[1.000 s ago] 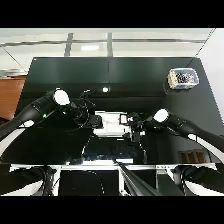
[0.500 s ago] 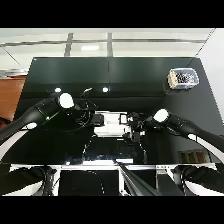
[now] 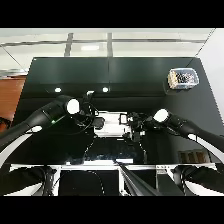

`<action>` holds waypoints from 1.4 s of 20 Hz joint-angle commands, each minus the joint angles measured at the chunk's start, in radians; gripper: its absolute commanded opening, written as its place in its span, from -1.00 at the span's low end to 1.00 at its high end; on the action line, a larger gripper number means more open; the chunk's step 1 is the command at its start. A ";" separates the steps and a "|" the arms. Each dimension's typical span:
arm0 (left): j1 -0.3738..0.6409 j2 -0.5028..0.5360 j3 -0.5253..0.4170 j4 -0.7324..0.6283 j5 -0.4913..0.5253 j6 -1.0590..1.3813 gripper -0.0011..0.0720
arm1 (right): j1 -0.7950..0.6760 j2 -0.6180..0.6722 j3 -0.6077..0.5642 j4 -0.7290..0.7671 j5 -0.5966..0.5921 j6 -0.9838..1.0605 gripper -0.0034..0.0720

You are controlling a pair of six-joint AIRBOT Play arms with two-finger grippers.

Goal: Fold the box and place the chain.

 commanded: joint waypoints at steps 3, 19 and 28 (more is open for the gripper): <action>-0.113 -0.034 0.058 0.261 -0.065 -0.219 0.52 | 0.000 0.001 0.000 0.000 0.001 0.000 -0.26; -0.145 -0.097 0.109 0.172 -0.084 -0.380 0.14 | 0.000 0.001 0.000 0.000 0.004 -0.001 -0.26; -0.145 -0.097 0.139 0.174 -0.083 -0.381 0.07 | 0.000 0.001 0.000 0.000 0.004 -0.001 -0.26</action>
